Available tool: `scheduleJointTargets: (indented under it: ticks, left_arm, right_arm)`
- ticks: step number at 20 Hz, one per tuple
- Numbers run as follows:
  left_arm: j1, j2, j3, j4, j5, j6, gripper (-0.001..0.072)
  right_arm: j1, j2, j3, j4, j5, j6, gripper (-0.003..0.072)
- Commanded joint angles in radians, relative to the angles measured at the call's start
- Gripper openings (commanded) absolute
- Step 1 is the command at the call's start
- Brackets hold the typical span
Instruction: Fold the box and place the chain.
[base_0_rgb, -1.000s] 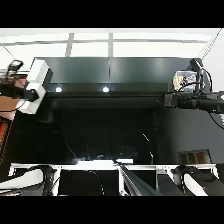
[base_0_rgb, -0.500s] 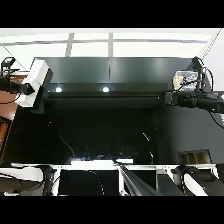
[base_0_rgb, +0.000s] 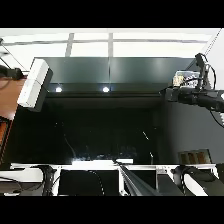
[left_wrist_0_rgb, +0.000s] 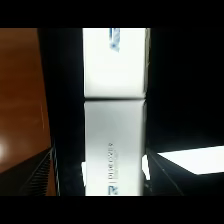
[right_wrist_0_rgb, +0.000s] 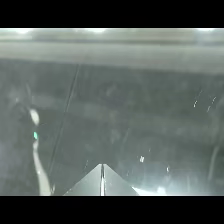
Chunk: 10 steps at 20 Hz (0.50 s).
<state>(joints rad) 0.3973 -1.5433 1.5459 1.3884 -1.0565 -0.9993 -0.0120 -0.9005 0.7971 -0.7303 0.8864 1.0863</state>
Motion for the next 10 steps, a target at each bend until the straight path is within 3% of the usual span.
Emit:
scheduleJointTargets:
  ticks: [1, 3, 4, 6, 8, 10]
  left_arm:
    - [-0.029, 0.126, 0.064, -0.092, -0.102, -0.133, 0.0569]
    - [-0.045, 0.18, 0.063, -0.225, -0.219, -0.161, 0.0034]
    - [-0.06, 0.201, 0.045, -0.295, -0.269, -0.156, 0.0029]
    - [-0.12, 0.286, -0.082, -0.379, -0.23, -0.122, 0.0027]
    - [-0.209, 0.413, -0.299, -0.38, -0.062, -0.123, 0.0027]
    - [-0.314, 0.56, -0.574, -0.375, 0.174, -0.117, 0.0028]
  right_arm:
    - [0.052, 0.0, 0.0, -0.004, -0.135, -0.092, 0.002]
    - [0.076, 0.0, 0.0, -0.008, -0.21, -0.113, 0.002]
    - [0.079, -0.001, 0.0, -0.009, -0.24, -0.129, 0.002]
    - [0.081, -0.003, 0.0, -0.024, -0.283, -0.163, 0.002]
    - [0.087, -0.017, 0.0, -0.082, -0.303, -0.163, 0.002]
    - [0.089, -0.053, 0.0, -0.129, -0.299, -0.163, 0.002]
